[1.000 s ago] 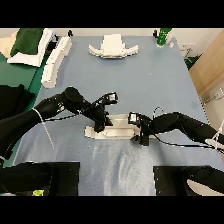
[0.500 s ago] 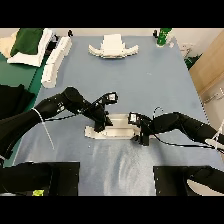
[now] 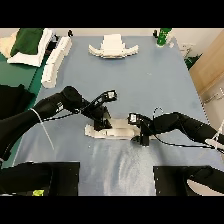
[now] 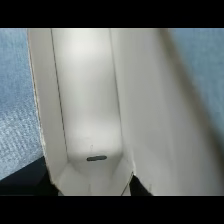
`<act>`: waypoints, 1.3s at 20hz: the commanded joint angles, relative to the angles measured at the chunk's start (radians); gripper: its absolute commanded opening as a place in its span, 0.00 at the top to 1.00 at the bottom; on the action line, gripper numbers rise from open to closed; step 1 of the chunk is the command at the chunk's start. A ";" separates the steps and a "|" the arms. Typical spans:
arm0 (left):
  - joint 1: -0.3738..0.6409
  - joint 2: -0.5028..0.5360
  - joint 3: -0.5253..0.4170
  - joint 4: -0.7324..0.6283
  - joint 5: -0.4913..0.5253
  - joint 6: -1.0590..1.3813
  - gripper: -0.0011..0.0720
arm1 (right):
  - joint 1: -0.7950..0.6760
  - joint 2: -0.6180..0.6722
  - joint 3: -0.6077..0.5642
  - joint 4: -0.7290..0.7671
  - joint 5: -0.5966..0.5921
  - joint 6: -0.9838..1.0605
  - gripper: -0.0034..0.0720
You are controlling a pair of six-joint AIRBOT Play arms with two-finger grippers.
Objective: Fold the box.
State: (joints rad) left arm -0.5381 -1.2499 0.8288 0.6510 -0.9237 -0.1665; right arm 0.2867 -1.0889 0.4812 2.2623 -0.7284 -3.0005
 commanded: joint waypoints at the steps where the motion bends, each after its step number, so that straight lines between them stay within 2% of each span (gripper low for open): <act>1: 0.034 0.076 0.006 0.125 -0.046 -0.186 0.31 | 0.000 -0.001 0.000 0.000 0.005 0.000 0.27; 4: 0.094 0.201 0.006 0.247 -0.173 -0.447 0.32 | 0.000 -0.001 0.000 0.000 0.005 0.000 0.27; 5: 0.105 0.231 0.006 0.256 -0.226 -0.546 0.41 | 0.000 -0.001 0.000 0.000 0.005 0.000 0.27; 6: 0.107 0.252 0.004 0.253 -0.283 -0.658 0.89 | 0.000 -0.001 0.000 0.000 0.005 0.000 0.27; 7: 0.094 0.259 -0.002 0.231 -0.332 -0.701 0.97 | 0.000 -0.001 0.000 0.000 0.005 0.000 0.27; 8: 0.068 0.260 -0.011 0.197 -0.345 -0.758 0.97 | 0.000 -0.001 0.000 0.000 0.005 0.000 0.27; 9: 0.026 0.257 -0.023 0.148 -0.311 -0.808 0.97 | 0.000 -0.001 0.000 0.000 0.005 0.000 0.27; 10: -0.023 0.248 -0.023 0.109 -0.245 -0.822 0.97 | 0.000 -0.001 0.000 0.000 0.005 0.000 0.27; 13: -0.137 0.181 0.013 0.064 0.042 -0.874 0.97 | 0.000 -0.001 0.000 0.000 0.005 0.000 0.27; 15: -0.141 0.116 0.050 0.065 0.118 -0.958 0.97 | 0.000 -0.001 0.000 0.000 0.005 0.000 0.27; 18: -0.108 0.008 0.074 0.068 0.163 -1.047 0.97 | 0.000 -0.001 0.000 0.000 0.005 0.000 0.27; 23: -0.071 -0.174 0.074 0.093 0.074 -1.137 0.97 | 0.000 -0.001 0.000 0.000 0.005 0.000 0.27; 26: -0.071 -0.228 0.074 0.085 0.077 -1.143 0.97 | 0.000 -0.001 0.000 0.000 0.005 0.000 0.27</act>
